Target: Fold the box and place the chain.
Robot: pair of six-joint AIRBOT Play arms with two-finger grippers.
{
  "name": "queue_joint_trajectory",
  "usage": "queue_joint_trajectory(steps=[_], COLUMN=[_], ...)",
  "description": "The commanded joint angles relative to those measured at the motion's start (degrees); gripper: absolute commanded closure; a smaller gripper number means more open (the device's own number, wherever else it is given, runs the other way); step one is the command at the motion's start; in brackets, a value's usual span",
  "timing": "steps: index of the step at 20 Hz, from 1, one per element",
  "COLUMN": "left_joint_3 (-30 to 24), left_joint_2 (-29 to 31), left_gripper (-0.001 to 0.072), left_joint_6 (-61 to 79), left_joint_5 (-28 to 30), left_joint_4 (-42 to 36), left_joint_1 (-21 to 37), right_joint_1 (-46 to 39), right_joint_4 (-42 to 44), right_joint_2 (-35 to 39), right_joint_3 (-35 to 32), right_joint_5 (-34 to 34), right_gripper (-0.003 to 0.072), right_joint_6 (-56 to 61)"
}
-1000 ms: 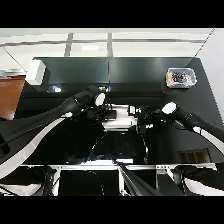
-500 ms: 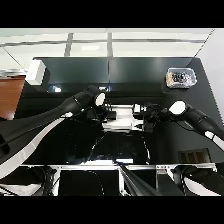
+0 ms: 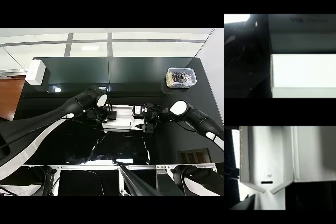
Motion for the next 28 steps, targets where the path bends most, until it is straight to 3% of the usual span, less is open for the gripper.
queue_joint_trajectory(steps=[1,2,3,10,12,13,14,15,17,19,20,22,25,26,28], left_joint_3=[1.0,1.0,1.0,1.0,1.0,1.0,1.0,1.0,1.0,1.0,1.0,1.0,1.0,1.0,1.0], left_joint_2=[0.0,0.0,0.0,-0.4,-0.5,-0.6,-0.7,-0.7,-0.7,-0.7,-0.7,-0.7,-0.7,-0.7,-0.7], left_gripper=[0.0682,0.0682,0.0682,0.0682,0.0682,0.0682,0.0682,0.0682,0.0682,0.0682,0.0682,0.0682,0.0682,0.0682,0.0682], left_joint_6=[-0.4,-0.4,-0.3,-0.2,-0.2,-0.2,-0.2,-0.2,-0.2,-0.2,-0.2,-0.2,-0.2,-0.3,-0.3], left_joint_5=[-0.1,-0.1,-0.1,-0.5,-0.5,-0.8,-1.3,-2.0,-2.2,-2.2,-2.4,-3.5,-3.5,-3.4,-3.2], left_joint_4=[0.5,0.5,0.5,-0.2,-0.2,-0.2,-0.2,-0.2,-0.1,-0.1,0.0,-0.1,-0.1,-0.1,-0.1], left_joint_1=[-0.1,-0.1,-0.2,-0.2,-0.2,-0.2,-0.2,-0.2,-0.1,-0.1,-0.1,0.2,0.3,0.3,0.3], right_joint_1=[1.3,1.9,2.4,5.0,5.0,4.9,4.9,4.9,4.9,3.8,2.6,-1.8,-15.1,-20.8,-31.2], right_joint_4=[0.9,2.0,3.7,10.9,12.0,12.1,12.1,12.0,12.0,10.3,8.3,3.2,-9.2,-11.6,-8.5], right_joint_2=[-0.6,-0.7,-0.9,-3.6,-3.7,-3.7,-3.7,-3.7,-3.7,-3.3,-2.1,1.6,5.4,5.3,5.1], right_joint_3=[0.0,0.0,0.0,0.0,0.0,0.0,0.0,0.0,0.0,0.0,0.1,1.9,4.4,3.7,-0.3], right_joint_5=[0.2,0.0,-0.9,-4.2,-5.8,-6.4,-6.4,-6.0,-5.7,-4.1,-3.4,3.5,15.9,17.6,15.7], right_gripper=[0.0309,0.0434,0.0459,0.0457,0.0257,0.0247,0.0262,0.0484,0.0252,0.0571,0.0669,0.0667,0.0667,0.0667,0.0667], right_joint_6=[-0.5,-0.5,-0.5,-0.5,-0.2,0.5,1.9,4.2,7.1,13.1,20.6,38.7,68.0,73.4,79.4])
